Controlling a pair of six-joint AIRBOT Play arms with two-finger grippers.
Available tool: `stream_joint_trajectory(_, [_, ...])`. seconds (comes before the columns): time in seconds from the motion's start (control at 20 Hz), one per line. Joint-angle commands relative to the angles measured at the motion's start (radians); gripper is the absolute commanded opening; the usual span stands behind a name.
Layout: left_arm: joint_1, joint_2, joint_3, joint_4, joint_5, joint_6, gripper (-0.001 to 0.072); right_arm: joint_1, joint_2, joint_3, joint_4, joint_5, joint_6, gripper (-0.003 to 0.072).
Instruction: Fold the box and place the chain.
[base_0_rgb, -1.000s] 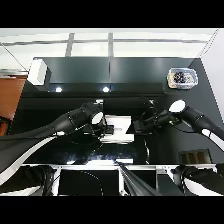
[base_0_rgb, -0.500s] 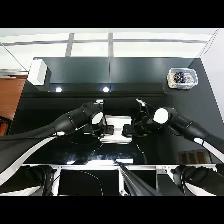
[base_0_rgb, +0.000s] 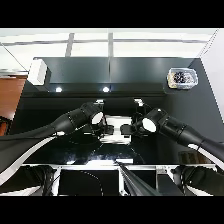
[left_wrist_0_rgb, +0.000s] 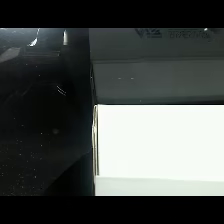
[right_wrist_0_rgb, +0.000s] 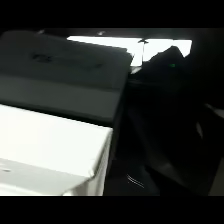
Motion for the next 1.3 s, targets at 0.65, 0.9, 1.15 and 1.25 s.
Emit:
stream_joint_trajectory(0.65, [0.000, 0.000, 0.000, 0.008, 0.007, 0.021, 0.0028, 0.044, -0.066, 0.027, -0.024, 0.039, 0.214, 0.0347])
stream_joint_trajectory(0.9, [0.000, 0.000, 0.000, 0.005, 0.009, 0.020, 0.0028, 0.044, -0.090, 0.027, -0.023, 0.027, 0.233, 0.0305])
stream_joint_trajectory(1.15, [0.000, 0.000, 0.000, 0.000, 0.009, 0.021, 0.0028, 0.045, -0.102, 0.052, -0.043, 0.055, 0.231, 0.0201])
stream_joint_trajectory(1.25, [0.000, 0.000, 0.000, 0.000, 0.008, 0.021, 0.0028, 0.044, -0.102, 0.078, -0.069, 0.061, 0.232, 0.0201])
